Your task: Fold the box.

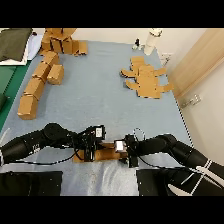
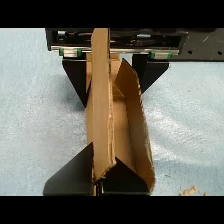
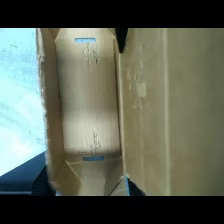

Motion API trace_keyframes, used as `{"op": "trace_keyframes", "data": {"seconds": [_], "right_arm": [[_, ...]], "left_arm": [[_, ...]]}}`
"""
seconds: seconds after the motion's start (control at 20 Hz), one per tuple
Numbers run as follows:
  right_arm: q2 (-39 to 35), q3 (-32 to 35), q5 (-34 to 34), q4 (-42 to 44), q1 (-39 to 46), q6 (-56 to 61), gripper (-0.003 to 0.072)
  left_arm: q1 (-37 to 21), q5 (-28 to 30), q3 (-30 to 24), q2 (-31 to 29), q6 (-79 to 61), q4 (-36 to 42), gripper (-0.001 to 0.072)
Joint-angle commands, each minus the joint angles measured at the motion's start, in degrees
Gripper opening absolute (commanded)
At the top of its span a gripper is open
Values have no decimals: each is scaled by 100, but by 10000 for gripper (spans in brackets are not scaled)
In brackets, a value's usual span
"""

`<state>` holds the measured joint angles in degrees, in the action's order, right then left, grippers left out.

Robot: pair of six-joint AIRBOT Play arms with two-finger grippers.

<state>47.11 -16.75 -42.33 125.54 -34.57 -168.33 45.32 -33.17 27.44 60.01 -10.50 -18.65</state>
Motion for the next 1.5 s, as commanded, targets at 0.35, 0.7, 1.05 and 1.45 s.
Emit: {"op": "trace_keyframes", "data": {"seconds": [0.35, 0.7, 1.05, 1.45], "right_arm": [[-2, 4, -11, 24, -7, -20, 466], [-4, 4, 7, 24, -7, -20, 465], [-2, 4, 7, 24, -7, -20, 465], [0, 4, 7, 24, -7, -17, 465]], "left_arm": [[2, 2, -2, 0, 0, 0, 12], [2, 2, -2, 0, 0, 0, 12], [2, 22, 28, 0, -15, 85, 12], [2, 118, 28, 0, 258, 83, 12]]}}
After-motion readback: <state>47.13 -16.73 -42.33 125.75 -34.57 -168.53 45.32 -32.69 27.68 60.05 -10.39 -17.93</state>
